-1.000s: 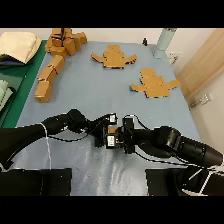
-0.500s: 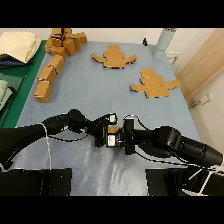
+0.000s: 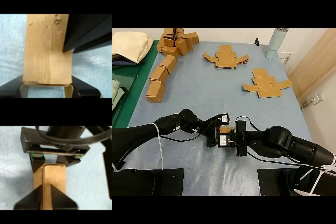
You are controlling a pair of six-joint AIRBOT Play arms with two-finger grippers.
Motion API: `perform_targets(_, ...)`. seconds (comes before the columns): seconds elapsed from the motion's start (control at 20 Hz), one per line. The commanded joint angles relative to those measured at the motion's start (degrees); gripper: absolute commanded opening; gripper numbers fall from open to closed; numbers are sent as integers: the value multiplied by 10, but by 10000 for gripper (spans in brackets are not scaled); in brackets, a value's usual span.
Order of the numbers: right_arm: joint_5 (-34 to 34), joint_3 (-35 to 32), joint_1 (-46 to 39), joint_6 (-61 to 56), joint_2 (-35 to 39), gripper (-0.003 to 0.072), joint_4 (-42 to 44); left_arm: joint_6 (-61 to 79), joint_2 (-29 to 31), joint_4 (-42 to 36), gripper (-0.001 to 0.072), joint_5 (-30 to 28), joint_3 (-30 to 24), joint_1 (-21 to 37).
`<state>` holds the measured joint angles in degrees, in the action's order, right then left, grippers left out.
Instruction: Fold the box.
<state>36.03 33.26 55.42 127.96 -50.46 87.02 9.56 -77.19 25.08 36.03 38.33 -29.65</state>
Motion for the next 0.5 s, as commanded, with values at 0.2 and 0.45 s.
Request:
perform_targets(0.2, 7, 2, -2, -1, 29, 40, -52, 0, 0, 0, 448, 0, 1, 0)
perform_targets(0.45, 25, 0, -2, -26, 15, 8, -46, 0, 0, 0, 448, 0, 1, 0)
